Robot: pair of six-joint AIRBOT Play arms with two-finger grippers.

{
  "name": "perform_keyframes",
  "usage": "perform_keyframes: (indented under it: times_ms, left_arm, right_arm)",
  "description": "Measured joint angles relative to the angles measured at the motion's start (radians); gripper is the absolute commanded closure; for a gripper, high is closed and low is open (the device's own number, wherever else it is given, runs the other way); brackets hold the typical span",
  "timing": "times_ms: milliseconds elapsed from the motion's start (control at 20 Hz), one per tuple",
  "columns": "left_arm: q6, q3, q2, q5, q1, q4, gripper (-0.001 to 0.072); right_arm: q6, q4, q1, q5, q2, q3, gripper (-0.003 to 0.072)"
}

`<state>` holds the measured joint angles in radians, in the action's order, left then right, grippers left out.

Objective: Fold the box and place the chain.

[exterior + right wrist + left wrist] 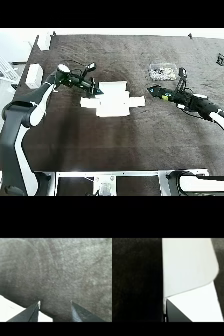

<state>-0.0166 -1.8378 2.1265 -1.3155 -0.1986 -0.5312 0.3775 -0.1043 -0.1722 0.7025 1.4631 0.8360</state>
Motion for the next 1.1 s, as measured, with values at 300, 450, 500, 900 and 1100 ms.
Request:
perform_keyframes:
  times_ms: [300,450,500,900,1100]
  left_arm:
    - [-0.016,0.0,-0.006,0.037,-0.027,-0.058,0.0695]
    - [-0.026,0.005,-0.008,0.045,-0.031,-0.064,0.0694]
    - [-0.031,0.008,-0.008,0.047,-0.031,-0.064,0.0694]
    - [-0.047,0.026,-0.009,0.058,-0.031,-0.053,0.0694]
    - [-0.068,0.05,-0.01,0.073,-0.031,-0.023,0.0694]
  right_arm:
    - [-0.03,-0.002,0.0,-0.007,0.0,-0.01,0.0213]
    - [-0.042,-0.003,0.0,-0.007,0.0,-0.011,0.0213]
    - [-0.044,-0.003,0.0,-0.007,0.0,-0.011,0.0213]
    - [-0.069,-0.01,0.0,-0.008,0.0,-0.011,0.0212]
    - [-0.111,-0.011,0.0,-0.005,0.0,-0.011,0.0212]
